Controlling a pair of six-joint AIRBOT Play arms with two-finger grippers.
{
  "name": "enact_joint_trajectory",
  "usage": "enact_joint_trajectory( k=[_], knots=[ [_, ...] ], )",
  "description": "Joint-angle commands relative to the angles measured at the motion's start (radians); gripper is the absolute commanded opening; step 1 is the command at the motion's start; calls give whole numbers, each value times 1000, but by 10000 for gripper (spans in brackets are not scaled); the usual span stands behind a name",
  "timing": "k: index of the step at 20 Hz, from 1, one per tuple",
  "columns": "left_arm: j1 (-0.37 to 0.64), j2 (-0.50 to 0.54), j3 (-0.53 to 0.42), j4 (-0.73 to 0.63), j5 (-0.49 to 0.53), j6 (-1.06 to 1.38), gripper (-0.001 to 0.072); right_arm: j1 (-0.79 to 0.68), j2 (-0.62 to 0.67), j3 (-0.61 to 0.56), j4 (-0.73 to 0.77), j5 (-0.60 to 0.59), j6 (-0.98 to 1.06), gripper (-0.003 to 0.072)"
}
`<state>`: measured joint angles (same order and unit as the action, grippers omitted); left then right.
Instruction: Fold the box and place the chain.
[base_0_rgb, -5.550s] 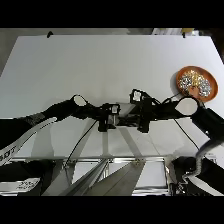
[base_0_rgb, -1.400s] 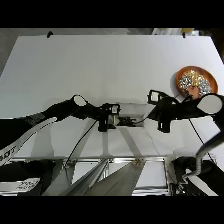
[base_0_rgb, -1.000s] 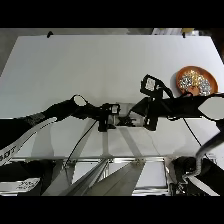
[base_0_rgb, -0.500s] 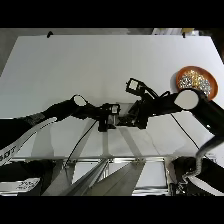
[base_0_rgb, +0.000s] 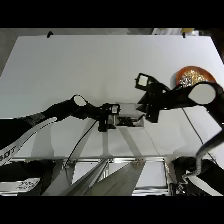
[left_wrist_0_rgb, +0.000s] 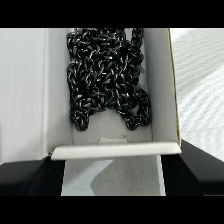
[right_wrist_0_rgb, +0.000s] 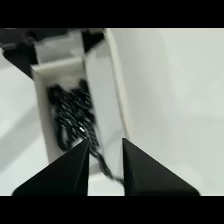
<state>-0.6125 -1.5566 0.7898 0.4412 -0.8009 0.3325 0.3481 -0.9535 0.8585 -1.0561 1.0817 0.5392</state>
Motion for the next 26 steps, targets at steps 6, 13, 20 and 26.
enact_joint_trajectory(
  k=[6,13,20,26],
  knots=[
    [0,1,0,0,0,0,208,-396,-26,-130,48,53,-421,156],
    [0,1,0,0,0,0,208,-299,-244,-208,145,-69,-609,299],
    [0,1,0,0,0,0,208,-297,-352,-209,180,-95,-626,290],
    [0,1,0,0,0,0,208,-238,-384,-209,178,-107,-653,171]
  ],
)
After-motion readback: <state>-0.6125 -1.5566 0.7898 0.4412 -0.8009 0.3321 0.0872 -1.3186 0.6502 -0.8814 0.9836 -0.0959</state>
